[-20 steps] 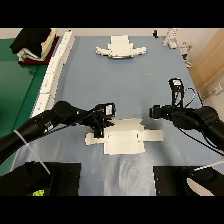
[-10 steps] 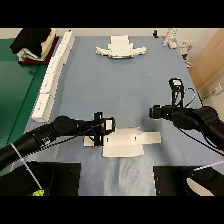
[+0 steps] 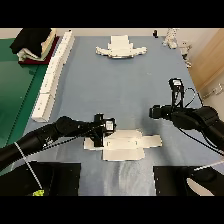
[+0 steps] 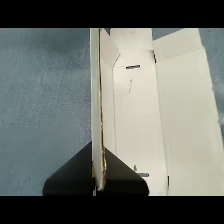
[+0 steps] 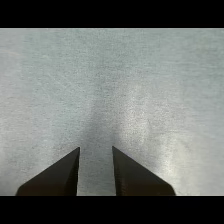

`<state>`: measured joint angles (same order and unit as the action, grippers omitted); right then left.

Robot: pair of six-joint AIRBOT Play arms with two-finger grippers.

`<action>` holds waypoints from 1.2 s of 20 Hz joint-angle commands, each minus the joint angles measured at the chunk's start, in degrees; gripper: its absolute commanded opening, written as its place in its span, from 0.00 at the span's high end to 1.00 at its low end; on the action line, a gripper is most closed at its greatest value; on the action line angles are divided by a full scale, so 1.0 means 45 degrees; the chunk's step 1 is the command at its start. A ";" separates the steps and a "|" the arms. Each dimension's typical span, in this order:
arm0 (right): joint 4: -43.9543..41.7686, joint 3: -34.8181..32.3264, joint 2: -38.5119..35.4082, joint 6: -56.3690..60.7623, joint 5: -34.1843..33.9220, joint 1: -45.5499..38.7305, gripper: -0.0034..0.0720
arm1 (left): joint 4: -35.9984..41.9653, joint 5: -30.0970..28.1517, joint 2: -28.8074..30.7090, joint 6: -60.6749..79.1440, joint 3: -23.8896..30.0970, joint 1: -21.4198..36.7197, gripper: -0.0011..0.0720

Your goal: Fold the box.

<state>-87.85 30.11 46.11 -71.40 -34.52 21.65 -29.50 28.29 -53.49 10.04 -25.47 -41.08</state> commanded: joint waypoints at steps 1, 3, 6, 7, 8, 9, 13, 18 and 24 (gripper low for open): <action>-0.0005 0.0010 0.0005 -0.0005 0.0005 0.0000 0.53 | -0.0063 0.1078 -0.0024 -0.0102 0.0010 -0.0005 0.97; -0.0005 0.0010 0.0005 0.0000 0.0005 0.0000 0.53 | -0.0063 0.1496 -0.0024 -0.0107 0.0010 -0.0005 0.97; -0.0005 0.0010 0.0005 0.0000 0.0000 0.0000 0.53 | -0.0063 0.1520 -0.0024 -0.0151 0.0010 0.0000 0.97; -0.0029 0.0010 0.0005 0.0000 -0.0005 0.0000 0.53 | -0.0063 0.1525 -0.0024 -0.0146 0.0010 -0.0005 0.97; -0.0136 0.0010 0.0005 0.0000 -0.0015 0.0000 0.58 | -0.0063 0.1520 -0.0024 -0.0146 0.0010 -0.0005 0.97; -0.0282 0.0010 0.0005 0.0000 -0.0073 0.0000 0.58 | -0.0063 0.1511 -0.0024 -0.0146 0.0010 -0.0005 0.97; -0.1477 0.0015 -0.0097 -0.0005 -0.1195 0.0000 0.95 | -0.0058 0.1506 -0.0024 -0.0185 0.0010 -0.0005 0.97; -0.2477 0.0010 -0.1258 -0.0005 -0.4235 0.0486 0.95 | -0.0058 0.1511 -0.0024 -0.0185 0.0010 -0.0005 0.97; -0.3385 -0.0019 -0.3463 0.0238 -0.8238 0.3313 0.95 | -0.0058 0.1501 -0.0029 -0.0185 0.0010 -0.0005 0.97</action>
<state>-100.71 30.11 34.41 -70.91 -61.14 30.85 -29.74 35.07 -53.60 9.21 -25.45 -41.08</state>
